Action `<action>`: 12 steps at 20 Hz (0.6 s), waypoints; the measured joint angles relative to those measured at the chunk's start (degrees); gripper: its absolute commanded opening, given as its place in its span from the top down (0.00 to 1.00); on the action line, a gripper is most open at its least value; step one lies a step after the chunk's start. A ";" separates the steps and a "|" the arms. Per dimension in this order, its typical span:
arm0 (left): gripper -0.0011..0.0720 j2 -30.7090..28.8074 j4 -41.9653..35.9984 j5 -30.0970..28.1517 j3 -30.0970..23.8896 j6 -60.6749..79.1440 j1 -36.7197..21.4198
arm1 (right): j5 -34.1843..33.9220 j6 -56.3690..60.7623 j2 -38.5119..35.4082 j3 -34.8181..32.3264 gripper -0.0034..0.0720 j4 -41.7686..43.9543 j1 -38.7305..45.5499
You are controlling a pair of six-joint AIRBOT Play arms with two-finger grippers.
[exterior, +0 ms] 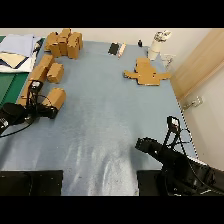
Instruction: Fold the box.
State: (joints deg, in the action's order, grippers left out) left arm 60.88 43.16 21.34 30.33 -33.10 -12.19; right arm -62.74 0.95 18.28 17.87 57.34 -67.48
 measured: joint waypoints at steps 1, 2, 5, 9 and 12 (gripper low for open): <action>0.37 1.09 0.20 -0.63 1.05 -0.44 -0.74 | 0.42 0.11 0.00 0.00 0.95 -0.22 0.00; 0.37 2.45 0.37 -1.09 2.25 -1.07 -1.36 | 0.76 0.17 0.00 0.00 0.95 -0.26 0.00; 0.37 7.80 0.74 -2.71 6.91 -3.69 -2.34 | 1.68 0.55 0.00 0.07 0.95 -0.61 0.00; 0.37 15.87 0.98 -3.87 14.80 -7.56 -2.67 | 2.34 0.57 0.00 0.07 0.95 -0.85 0.00; 0.37 21.62 0.98 -4.09 20.90 -10.32 -2.73 | 2.80 0.59 0.00 0.11 0.95 -1.51 0.00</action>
State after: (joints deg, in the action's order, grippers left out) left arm 82.50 44.14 17.26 51.22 -43.42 -14.92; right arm -59.94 1.54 18.28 17.98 55.83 -67.48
